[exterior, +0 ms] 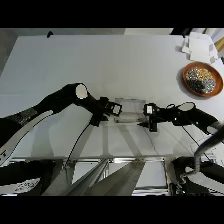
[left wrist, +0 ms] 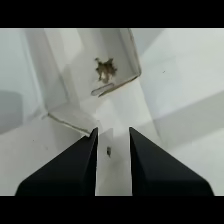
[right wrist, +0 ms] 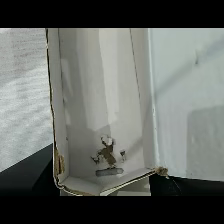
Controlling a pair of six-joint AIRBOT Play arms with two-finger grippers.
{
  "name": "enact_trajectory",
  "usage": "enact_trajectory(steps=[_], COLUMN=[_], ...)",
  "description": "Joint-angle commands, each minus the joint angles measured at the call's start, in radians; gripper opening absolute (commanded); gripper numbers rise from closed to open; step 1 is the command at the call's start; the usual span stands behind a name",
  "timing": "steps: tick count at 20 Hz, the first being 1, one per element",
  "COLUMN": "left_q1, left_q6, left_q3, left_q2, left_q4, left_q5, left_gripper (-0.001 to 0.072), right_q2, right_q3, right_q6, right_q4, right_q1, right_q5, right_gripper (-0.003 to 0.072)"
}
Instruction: Fold the box and place the chain.
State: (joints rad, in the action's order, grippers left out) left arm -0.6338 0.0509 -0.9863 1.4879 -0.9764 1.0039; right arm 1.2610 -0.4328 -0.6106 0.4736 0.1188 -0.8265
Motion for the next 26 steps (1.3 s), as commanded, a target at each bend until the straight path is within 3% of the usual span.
enact_trajectory(steps=[1, 12, 14, 22, 24, 26], left_q1=[-0.035, -0.037, -0.042, -0.049, -0.059, -0.064], left_q6=[0.002, -0.037, -0.037, -0.037, -0.038, -0.041], left_q3=[0.0, 0.0, 0.0, 0.0, 0.0, 0.0], left_q2=[0.001, 0.001, 0.001, 0.031, 0.043, 0.043], left_q4=[0.001, 0.134, 0.138, 0.181, 0.183, 0.183], left_q5=[-0.008, -0.085, -0.089, -0.106, -0.108, -0.117], left_gripper=[0.0207, 0.0196, 0.0132, 0.0137, 0.0157, 0.0299], right_q2=[0.0, 0.0, 0.0, 0.0, 0.0, 0.0], right_q3=[0.0, 0.0, 0.0, 0.0, 0.0, 0.0], right_q6=[0.0, 0.0, 0.0, 0.0, 0.0, 0.0], right_q4=[0.0, 0.0, 0.0, 0.0, 0.0, 0.0], right_q1=[0.0, 0.0, 0.0, 0.0, 0.0, 0.0], right_q5=[0.0, 0.0, 0.0, 0.0, 0.0, 0.0], right_gripper=[0.0413, 0.0413, 0.0413, 0.0413, 0.0413, 0.0413])
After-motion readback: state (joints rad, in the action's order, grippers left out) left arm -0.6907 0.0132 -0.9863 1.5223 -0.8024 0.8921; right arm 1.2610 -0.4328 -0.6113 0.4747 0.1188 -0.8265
